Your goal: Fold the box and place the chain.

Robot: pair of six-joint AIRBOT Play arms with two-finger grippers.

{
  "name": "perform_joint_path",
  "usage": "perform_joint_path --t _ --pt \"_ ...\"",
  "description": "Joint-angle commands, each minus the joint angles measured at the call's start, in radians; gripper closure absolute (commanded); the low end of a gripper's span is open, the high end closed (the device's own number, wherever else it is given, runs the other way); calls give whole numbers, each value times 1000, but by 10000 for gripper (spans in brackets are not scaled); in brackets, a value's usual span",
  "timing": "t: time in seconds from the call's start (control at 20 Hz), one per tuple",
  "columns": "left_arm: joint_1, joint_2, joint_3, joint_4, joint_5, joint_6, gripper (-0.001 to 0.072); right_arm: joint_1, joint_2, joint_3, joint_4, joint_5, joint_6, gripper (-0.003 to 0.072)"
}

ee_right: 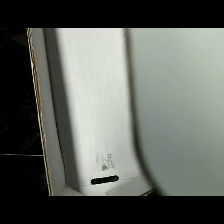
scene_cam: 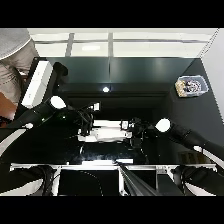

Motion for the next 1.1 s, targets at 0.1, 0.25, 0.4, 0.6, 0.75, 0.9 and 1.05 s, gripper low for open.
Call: perform_joint_path --t 0.1,0.25,0.4,0.6,0.75,0.9,1.05 --pt "0 3 0 0 0 -5 512 0 0 0 0 -1 2 194" --pt "2 38 7 14 0 -48 285 0 0 0 0 -3 4 194" --pt "7 123 18 147 -20 -259 147 0 0 0 3 -37 35 194" --pt "26 288 16 359 -122 -549 148 1 0 0 2 -35 34 194" --pt "25 409 10 445 -173 -760 376 1 0 0 2 -35 34 194" --pt "25 463 -53 422 -234 -848 685 0 0 0 2 -35 34 194" --pt "25 467 -173 157 -208 -794 685 1 0 0 2 -35 34 194"
